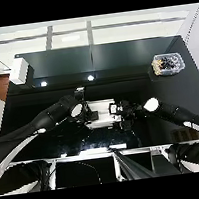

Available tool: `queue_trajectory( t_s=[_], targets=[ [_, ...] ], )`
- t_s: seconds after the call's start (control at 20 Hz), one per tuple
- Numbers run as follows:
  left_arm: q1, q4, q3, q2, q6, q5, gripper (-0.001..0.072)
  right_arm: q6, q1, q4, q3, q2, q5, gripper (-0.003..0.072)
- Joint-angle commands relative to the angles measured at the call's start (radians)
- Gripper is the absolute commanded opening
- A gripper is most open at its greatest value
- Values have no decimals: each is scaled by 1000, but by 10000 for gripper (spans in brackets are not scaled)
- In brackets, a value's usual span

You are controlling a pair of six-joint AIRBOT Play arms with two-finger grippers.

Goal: Fold the box and place the chain.

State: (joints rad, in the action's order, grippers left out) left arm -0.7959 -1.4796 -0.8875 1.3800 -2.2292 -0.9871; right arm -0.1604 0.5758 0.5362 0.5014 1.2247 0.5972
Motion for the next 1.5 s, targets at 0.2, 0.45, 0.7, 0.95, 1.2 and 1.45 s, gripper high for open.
queue_trajectory(
  t_s=[0.2,0.45,0.7,0.95,1.2,1.45],
  targets=[
    [1,0,-11,4,-4,-5,221,0,1,0,0,0,0,475],
    [1,-1,-11,3,-3,-21,222,0,1,0,0,0,0,475],
    [4,-5,-41,3,0,-16,222,0,1,0,0,0,0,475],
    [13,0,-42,15,-1,-21,216,0,1,0,0,0,0,475],
    [9,4,-42,27,-1,-26,28,0,1,0,0,0,0,475],
    [11,29,-43,27,0,-32,228,0,1,0,0,0,0,475]
  ],
)
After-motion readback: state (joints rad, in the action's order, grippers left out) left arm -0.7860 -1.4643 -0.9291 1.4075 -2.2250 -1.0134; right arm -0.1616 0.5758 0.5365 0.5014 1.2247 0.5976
